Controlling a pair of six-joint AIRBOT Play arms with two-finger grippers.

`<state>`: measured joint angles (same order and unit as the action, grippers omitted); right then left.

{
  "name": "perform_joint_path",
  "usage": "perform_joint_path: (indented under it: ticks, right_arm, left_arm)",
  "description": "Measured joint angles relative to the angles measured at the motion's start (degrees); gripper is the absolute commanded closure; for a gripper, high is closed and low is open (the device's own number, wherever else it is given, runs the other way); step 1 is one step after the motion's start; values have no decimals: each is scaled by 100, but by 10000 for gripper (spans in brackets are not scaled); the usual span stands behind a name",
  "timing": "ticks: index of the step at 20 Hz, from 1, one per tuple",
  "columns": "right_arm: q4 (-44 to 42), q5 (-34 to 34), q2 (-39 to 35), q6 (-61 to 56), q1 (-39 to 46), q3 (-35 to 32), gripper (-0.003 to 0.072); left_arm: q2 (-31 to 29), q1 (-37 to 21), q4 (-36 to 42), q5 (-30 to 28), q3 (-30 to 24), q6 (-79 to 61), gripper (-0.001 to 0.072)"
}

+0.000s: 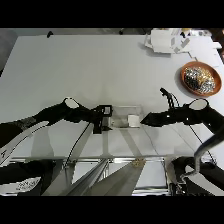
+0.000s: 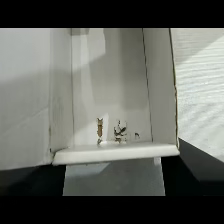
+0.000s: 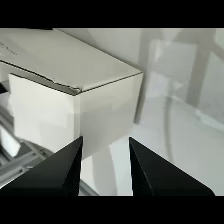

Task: Fold the box and place the chain.

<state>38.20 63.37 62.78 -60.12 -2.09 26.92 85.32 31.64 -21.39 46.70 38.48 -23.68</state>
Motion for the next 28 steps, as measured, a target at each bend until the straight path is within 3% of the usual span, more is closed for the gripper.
perform_joint_path:
  ticks: [5,6,7,8,22,28]
  right_arm:
    - [396,-22,-271,-310,111,232,343]
    - [428,9,-317,-334,96,258,316]
    - [446,35,-348,-363,39,278,228]
    - [455,42,-372,-389,-68,293,220]
    - [1650,-1633,-140,-2575,-2295,446,234]
    - [3226,-1357,485,-4164,-3005,1307,295]
  left_arm:
    - [0,2,0,4,0,-4,504]
    - [0,2,0,7,0,-7,504]
    - [0,2,-2,7,0,-7,504]
    - [0,2,-2,9,0,-7,504]
    - [0,2,-4,26,0,-9,504]
    - [0,0,-2,28,0,-11,504]
